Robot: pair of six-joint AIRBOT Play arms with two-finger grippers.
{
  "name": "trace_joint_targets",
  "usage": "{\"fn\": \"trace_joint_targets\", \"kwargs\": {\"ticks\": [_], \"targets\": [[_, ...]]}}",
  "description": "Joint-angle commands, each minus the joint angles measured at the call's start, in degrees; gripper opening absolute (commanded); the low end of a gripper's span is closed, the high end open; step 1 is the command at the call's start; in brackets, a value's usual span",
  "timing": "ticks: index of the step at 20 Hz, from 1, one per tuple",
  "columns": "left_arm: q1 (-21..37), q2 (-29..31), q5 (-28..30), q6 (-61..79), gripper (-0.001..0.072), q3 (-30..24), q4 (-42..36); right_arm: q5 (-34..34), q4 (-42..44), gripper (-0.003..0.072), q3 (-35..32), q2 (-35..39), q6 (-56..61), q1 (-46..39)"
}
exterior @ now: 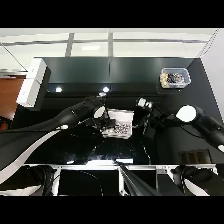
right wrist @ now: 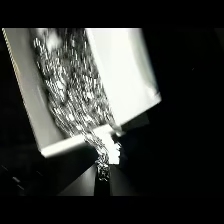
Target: Fold the box and place the chain.
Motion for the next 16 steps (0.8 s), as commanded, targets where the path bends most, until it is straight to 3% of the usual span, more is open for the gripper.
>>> {"fn": "trace_joint_targets", "kwargs": {"ticks": [1,3,4,5,9,14,16], "targets": [[0.0,0.0,0.0,0.0,0.0028,0.0,0.0,2.6,14.9,0.0017,1.4,3.5,10.4,-0.3],[0.0,0.0,0.0,0.0,0.0028,0.0,0.0,1.2,20.7,0.0033,1.4,2.6,10.7,0.8],[0.0,0.0,0.0,0.0,0.0028,0.0,0.0,0.0,20.3,0.0178,1.4,2.2,12.1,1.5],[0.0,0.0,0.0,0.0,0.0028,0.0,0.0,-0.7,18.7,0.038,1.4,1.9,14.3,1.8],[0.0,0.0,0.0,0.0,0.0028,0.0,0.0,2.2,11.2,0.0377,2.4,3.0,18.3,-3.1],[0.7,0.0,-0.1,-4.1,0.0028,0.6,-5.2,9.2,11.0,0.0377,3.3,8.1,18.8,-16.3],[0.7,0.0,0.7,-8.2,0.0027,1.1,-3.8,10.4,11.3,0.0377,3.3,8.9,18.8,-18.8]]}}
